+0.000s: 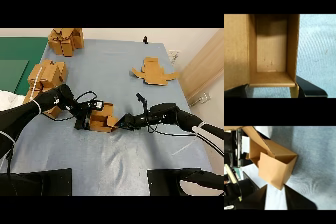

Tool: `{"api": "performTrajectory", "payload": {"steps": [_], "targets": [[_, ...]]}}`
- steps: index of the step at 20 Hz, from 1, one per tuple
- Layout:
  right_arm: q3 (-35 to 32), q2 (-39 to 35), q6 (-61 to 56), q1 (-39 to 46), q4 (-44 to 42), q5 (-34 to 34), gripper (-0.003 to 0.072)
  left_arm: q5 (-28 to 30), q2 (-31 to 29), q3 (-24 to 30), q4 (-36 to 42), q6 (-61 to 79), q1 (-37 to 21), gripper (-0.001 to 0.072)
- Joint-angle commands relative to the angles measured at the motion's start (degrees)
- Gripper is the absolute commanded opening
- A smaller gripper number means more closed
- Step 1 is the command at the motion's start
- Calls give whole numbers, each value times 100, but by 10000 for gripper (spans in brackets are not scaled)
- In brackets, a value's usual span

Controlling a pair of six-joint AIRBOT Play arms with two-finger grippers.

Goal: Fold the box.

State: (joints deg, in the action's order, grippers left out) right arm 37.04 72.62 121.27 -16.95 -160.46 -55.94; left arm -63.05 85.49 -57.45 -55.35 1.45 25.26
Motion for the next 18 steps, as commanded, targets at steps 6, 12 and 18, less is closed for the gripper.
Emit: {"api": "performTrajectory", "payload": {"steps": [6,12,18], "targets": [[170,107,-455,-535,184,767,478,2,0,-2,0,0,4,284],[1143,284,-3235,-1241,2730,1082,478,-11,9,-2,0,0,4,284],[2212,822,-5462,-1963,4500,586,478,-2,15,-2,2,0,9,284]]}}
